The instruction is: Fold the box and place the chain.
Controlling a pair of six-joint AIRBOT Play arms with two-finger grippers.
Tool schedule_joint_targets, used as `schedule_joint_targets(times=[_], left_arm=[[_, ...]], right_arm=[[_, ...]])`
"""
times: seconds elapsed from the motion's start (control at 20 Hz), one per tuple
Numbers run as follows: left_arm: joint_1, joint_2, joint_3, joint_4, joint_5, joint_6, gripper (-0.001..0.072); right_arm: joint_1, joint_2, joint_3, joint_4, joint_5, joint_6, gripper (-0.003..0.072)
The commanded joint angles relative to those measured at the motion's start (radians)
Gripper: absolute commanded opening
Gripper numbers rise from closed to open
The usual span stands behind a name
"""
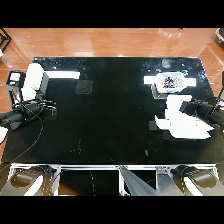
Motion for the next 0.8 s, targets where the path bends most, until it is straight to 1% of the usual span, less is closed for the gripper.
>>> schedule_joint_targets(times=[0.0,0.6,0.7,0.75], left_arm=[[0.001,0.001,0.0,0.0,0.0,0.0,0.0019],[0.001,0.001,0.0,0.0,0.005,0.0,0.0019],[0.0,0.0,0.0,0.001,0.066,0.0,0.002],[0.0,-0.005,0.0,0.001,0.118,0.0,0.002]], right_arm=[[0.0,0.0,0.0,0.0,0.0,0.0,0.0022],[0.0,0.0,0.0,0.0,0.0,0.0,0.0022],[0.0,0.0,0.0,0.0,0.0,0.0,0.0022],[0.0,0.0,0.0,0.0,-0.002,0.0,0.0022]])
